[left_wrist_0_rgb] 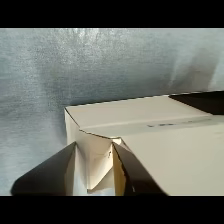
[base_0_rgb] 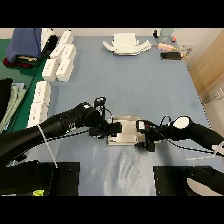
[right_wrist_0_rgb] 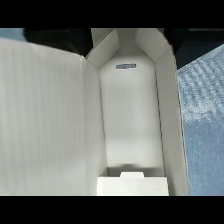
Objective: Fold the box.
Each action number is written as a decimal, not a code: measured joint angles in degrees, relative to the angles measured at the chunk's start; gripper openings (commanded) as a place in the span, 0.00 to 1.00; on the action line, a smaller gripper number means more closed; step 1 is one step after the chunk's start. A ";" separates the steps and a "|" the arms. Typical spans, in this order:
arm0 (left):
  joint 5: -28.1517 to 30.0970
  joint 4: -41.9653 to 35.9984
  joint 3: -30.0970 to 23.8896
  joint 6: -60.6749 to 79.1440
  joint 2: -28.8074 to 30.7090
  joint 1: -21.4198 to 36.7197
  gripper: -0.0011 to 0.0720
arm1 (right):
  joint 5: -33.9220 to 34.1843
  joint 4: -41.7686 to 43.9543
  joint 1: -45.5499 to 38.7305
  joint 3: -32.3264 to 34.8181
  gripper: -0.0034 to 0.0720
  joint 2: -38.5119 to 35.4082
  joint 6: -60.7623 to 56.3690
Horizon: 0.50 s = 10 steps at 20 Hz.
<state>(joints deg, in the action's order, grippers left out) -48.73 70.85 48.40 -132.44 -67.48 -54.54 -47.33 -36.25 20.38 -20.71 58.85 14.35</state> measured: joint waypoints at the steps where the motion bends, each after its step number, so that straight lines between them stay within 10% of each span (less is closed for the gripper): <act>1: -0.33 0.39 0.00 0.02 -0.13 0.00 0.23 | 0.00 -0.02 0.00 0.00 0.72 0.00 0.04; 10: -2.16 1.33 0.02 0.04 -2.36 -0.02 0.23 | -0.15 -0.04 0.04 -0.02 0.72 0.00 0.26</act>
<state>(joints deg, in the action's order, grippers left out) -50.89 72.18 48.42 -132.40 -69.84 -54.57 -47.48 -36.29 20.43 -20.73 58.85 14.61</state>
